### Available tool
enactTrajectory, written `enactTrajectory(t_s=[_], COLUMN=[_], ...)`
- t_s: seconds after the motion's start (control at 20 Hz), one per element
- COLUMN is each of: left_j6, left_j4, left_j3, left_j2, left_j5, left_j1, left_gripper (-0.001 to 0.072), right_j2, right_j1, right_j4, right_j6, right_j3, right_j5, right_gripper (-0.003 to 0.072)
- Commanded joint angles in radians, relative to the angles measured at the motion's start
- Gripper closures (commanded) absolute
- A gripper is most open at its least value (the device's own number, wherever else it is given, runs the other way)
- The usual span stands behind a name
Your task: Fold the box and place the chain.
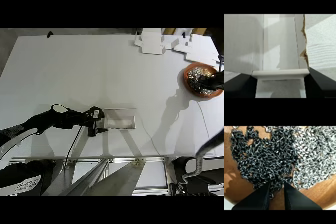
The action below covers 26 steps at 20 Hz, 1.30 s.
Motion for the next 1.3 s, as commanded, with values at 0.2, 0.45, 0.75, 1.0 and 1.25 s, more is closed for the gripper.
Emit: enactTrajectory(t_s=[0.2,0.45,0.75,1.0,1.25], left_j6=[0.0,0.0,0.0,0.0,0.0], left_j4=[0.0,0.0,0.0,0.0,0.0], left_j3=[0.001,0.001,0.001,0.001,0.001], left_j2=[0.0,0.0,0.0,0.0,0.0], left_j5=[0.0,0.0,0.0,0.0,0.0], left_j1=[0.0,0.0,0.0,0.0,0.0], left_gripper=[0.0558,0.0558,0.0558,0.0558,0.0558], right_j2=[-0.025,-0.028,-0.029,0.098,0.283], right_j1=[0.0,0.0,0.0,0.0,0.0], right_j4=[0.006,0.007,0.006,0.007,0.1], right_j6=[0.007,0.01,-0.008,-0.056,-0.108], right_j3=[0.0,0.0,0.001,0.001,0.001], right_j5=[-0.021,-0.033,-0.012,0.041,0.151], right_gripper=[0.0491,0.0512,0.067,0.0671,0.0671])
